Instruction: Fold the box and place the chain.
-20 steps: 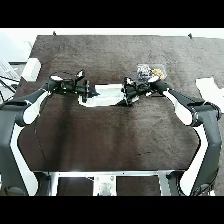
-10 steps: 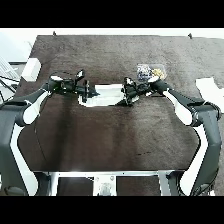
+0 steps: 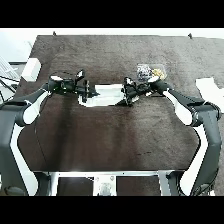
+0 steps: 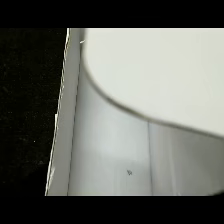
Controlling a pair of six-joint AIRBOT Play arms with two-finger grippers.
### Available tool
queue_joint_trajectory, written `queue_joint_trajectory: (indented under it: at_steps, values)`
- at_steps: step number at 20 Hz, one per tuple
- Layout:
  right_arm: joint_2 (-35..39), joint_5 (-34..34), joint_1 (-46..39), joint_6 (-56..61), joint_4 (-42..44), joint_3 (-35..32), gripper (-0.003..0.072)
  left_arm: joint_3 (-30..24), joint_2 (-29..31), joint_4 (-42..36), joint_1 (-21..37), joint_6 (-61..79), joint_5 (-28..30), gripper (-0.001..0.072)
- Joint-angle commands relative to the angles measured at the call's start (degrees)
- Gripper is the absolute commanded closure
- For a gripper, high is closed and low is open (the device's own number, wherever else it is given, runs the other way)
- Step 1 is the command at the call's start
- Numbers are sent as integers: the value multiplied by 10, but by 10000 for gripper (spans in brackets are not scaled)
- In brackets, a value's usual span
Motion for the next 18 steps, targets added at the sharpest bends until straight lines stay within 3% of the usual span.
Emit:
queue_joint_trajectory:
  at_steps: [1, 5, 7, 10, 12, 18]
  values:
    - [0, 2, 0, 0, 0, 0, 123, 0, 0, 0, 0, 0, 0, 688]
    - [0, 2, 0, 0, 0, 0, 134, 0, 0, 0, 0, 0, 0, 688]
    - [0, 2, 0, 0, 0, 0, 307, 0, 0, 0, 0, 0, 0, 689]
    - [0, 2, 0, 0, 0, 0, 292, 0, 0, 0, 0, 0, 0, 688]
    - [0, 2, 0, 0, 0, 0, 203, 0, 0, 0, 0, 0, 0, 688]
    - [0, 2, 0, 0, 0, 0, 204, 0, 0, 0, 0, 0, 0, 688]
